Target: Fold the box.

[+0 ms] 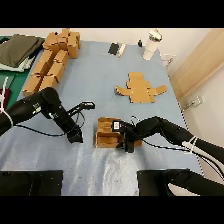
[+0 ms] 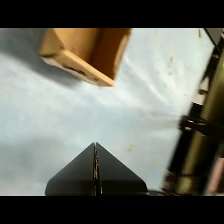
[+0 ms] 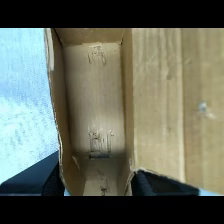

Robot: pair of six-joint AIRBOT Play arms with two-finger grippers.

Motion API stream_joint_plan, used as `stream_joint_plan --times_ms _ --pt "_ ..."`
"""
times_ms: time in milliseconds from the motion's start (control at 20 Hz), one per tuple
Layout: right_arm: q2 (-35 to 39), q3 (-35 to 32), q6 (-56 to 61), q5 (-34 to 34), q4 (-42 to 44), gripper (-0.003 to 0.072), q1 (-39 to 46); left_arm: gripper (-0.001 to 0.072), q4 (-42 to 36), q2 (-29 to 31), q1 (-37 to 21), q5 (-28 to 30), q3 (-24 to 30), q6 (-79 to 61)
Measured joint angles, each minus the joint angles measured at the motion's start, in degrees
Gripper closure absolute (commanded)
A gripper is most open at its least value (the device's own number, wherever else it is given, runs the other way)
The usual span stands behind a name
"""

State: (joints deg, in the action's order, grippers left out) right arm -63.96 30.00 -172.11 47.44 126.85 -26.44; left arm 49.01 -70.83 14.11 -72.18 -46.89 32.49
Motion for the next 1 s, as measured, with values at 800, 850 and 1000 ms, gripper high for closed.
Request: stream_joint_plan --times_ms 800,850,1000 --pt "0.00 0.00 0.00 0.00 -0.02 0.0247 0.00 0.0012 -22.77 -2.19 3.37 25.16 12.61 -59.47" --pt "0.00 0.00 0.00 0.02 -0.02 0.0247 0.00 0.0012 -22.95 -2.45 4.13 26.21 12.66 -59.43" --pt "0.00 0.00 0.00 0.00 -0.02 0.0247 0.00 0.0012 -23.19 -2.89 6.03 28.94 12.74 -58.36"
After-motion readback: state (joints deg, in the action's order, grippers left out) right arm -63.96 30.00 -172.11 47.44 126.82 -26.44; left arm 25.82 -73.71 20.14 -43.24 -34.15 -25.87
